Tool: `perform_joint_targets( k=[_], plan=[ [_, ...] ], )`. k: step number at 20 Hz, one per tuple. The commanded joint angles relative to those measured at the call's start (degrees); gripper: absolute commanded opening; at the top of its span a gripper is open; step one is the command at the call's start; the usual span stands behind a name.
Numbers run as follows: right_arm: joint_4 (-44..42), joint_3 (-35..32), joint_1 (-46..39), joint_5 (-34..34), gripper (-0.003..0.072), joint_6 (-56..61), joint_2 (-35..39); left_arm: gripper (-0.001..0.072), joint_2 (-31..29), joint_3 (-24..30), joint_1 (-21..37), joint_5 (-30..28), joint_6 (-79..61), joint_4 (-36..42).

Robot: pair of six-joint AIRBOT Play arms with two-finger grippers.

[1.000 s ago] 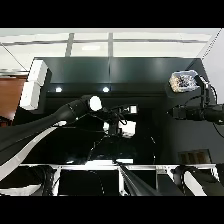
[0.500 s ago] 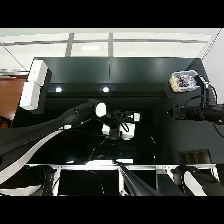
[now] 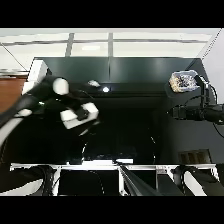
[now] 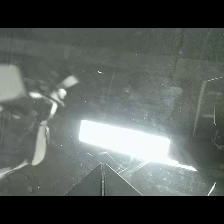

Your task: Fold the box and place the chain.

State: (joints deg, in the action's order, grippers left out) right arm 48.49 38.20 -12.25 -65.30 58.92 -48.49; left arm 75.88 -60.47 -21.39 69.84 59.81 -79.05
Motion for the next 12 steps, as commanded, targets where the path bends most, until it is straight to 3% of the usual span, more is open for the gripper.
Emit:
perform_joint_targets(
  k=[1, 6, 9, 12],
  plan=[
    [-0.02, -0.02, 0.0, 0.0, 0.0017, 0.02, 0.02, 0.0321, -6.45, 2.86, 16.9, 6.21, 10.71, -3.43],
    [-0.02, -0.02, 0.02, 0.98, 0.0017, 0.02, 0.02, 0.0321, -11.43, 8.28, 41.66, 8.92, 13.77, -3.41],
    [-0.04, -0.02, 0.0, 1.33, 0.0018, 0.02, 0.02, 0.0321, -11.43, 9.33, 52.39, 9.57, 13.81, -3.43],
    [-0.07, -0.02, 0.02, 1.33, 0.0017, 0.07, 0.02, 0.0321, -11.47, 10.27, 59.49, 4.76, 12.5, -3.37]
  ],
)
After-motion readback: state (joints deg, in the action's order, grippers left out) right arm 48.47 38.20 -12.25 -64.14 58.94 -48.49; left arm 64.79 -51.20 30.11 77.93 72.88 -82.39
